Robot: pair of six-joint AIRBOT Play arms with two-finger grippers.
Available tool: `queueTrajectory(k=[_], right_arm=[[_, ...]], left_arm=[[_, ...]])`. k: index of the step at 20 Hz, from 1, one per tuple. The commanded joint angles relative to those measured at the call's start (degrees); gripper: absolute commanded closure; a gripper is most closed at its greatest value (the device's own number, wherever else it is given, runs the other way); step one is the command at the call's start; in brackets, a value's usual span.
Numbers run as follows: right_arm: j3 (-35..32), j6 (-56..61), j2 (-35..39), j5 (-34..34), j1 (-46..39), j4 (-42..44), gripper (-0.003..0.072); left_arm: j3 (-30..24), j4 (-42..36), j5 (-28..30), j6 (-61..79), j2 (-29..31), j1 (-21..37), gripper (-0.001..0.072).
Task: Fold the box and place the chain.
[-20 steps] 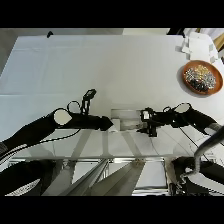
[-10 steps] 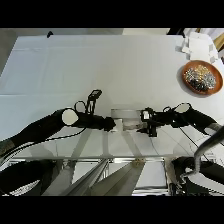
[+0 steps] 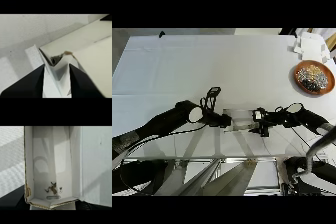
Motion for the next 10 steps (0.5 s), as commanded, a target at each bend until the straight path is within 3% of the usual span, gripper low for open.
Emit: queueTrajectory(k=[1,5,10], right_arm=[[0.1,0.0,0.0,0.0,0.0,0.0,0.0368],[0.1,0.0,0.0,0.0,0.0,0.0,0.0368],[0.1,0.0,0.0,0.0,0.0,0.0,0.0368]], left_arm=[[4.7,6.3,-5.0,-10.0,-3.5,-1.7,0.0359],[11.3,8.4,-13.3,-16.4,-9.3,-3.9,0.0359],[21.7,13.0,-29.6,-22.9,-15.4,-4.5,0.0360]])
